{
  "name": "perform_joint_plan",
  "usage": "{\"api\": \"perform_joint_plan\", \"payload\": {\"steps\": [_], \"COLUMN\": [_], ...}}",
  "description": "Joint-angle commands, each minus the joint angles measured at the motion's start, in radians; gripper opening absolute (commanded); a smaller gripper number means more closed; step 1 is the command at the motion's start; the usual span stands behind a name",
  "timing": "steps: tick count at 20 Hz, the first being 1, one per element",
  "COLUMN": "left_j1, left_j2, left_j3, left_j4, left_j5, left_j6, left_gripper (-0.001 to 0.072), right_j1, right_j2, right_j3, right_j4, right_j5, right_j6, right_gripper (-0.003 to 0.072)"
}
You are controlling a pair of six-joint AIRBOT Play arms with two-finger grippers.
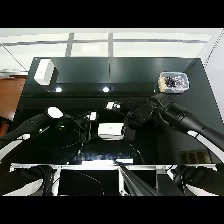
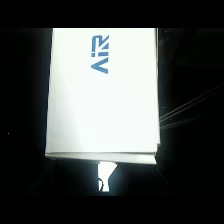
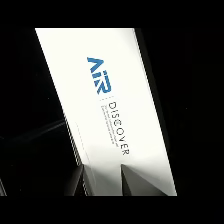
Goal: Fold the box and place the chain.
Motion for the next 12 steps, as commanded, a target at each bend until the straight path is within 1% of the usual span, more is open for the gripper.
{"api": "perform_joint_plan", "payload": {"steps": [1,4,8,11,12], "left_j1": [0.000,0.000,0.000,0.000,0.000], "left_j2": [0.000,0.000,0.000,0.000,0.000], "left_j3": [0.000,0.000,0.000,0.000,0.000], "left_j4": [-0.001,-0.001,-0.001,-0.001,-0.001], "left_j5": [0.001,0.001,0.001,0.001,0.001], "left_j6": [0.000,0.000,0.000,0.000,0.000], "left_gripper": [0.0500,0.0500,0.0500,0.0500,0.0500], "right_j1": [0.023,0.016,0.014,0.007,-0.016], "right_j2": [0.000,0.023,0.086,0.148,0.168], "right_j3": [0.001,0.006,0.008,0.008,0.007], "right_j4": [0.019,-0.010,-0.061,-0.124,-0.118], "right_j5": [0.048,0.042,0.025,-0.024,-0.056], "right_j6": [0.000,0.049,0.090,0.233,0.293], "right_gripper": [0.0275,0.0275,0.0275,0.0274,0.0250]}}
